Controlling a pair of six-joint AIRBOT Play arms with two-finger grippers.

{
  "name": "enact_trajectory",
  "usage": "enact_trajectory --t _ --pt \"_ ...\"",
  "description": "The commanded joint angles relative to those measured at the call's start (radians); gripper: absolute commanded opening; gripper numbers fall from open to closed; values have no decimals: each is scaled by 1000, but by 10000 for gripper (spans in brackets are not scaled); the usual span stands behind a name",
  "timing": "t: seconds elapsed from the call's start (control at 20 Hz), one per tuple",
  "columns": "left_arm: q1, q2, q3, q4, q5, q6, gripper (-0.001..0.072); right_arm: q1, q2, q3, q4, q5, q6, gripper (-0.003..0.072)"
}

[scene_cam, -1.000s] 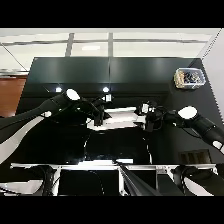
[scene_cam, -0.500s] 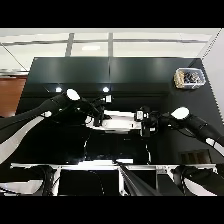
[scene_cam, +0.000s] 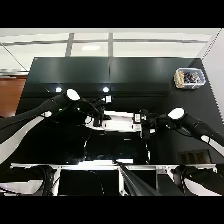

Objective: Fold the box and place the chain.

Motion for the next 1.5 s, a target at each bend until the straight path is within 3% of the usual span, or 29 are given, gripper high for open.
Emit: enact_trajectory --t 0.0,1.45 --pt "0 0 1 0 3 -2 25 1 -9 0 -1 -2 24 679" --pt "0 0 1 -15 -2 -5 25 11 -45 28 -41 -32 112 679"
